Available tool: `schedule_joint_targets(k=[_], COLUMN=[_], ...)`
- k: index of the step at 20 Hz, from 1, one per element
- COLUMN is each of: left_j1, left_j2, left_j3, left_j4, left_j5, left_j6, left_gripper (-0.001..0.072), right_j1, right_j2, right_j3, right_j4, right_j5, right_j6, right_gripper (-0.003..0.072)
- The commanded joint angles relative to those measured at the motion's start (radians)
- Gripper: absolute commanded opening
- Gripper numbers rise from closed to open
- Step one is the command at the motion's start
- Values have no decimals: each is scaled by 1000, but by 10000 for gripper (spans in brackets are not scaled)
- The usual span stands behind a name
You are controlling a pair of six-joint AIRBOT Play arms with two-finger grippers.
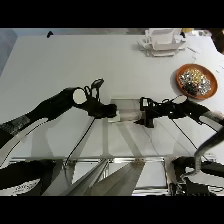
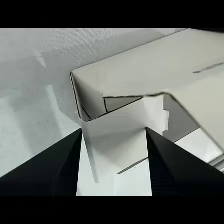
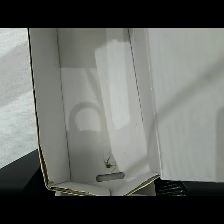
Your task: Fold the box and place the chain.
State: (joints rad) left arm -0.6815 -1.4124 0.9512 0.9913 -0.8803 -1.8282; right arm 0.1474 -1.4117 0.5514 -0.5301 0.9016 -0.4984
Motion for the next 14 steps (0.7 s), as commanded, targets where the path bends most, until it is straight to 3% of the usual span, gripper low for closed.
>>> schedule_joint_targets(k=[1,9,14], left_j1=[-33,-94,-112], left_j2=[-29,-84,-112], left_j3=[58,156,175], left_j4=[98,215,231], left_j5=[-30,-127,-127], left_j6=[-116,-265,-307], left_gripper=[444,444,444], right_j1=[0,0,0], right_j2=[1,1,1], right_j3=[0,0,0], right_j4=[0,0,0], right_j5=[0,0,0], right_j6=[0,0,0], right_gripper=[402,402,402])
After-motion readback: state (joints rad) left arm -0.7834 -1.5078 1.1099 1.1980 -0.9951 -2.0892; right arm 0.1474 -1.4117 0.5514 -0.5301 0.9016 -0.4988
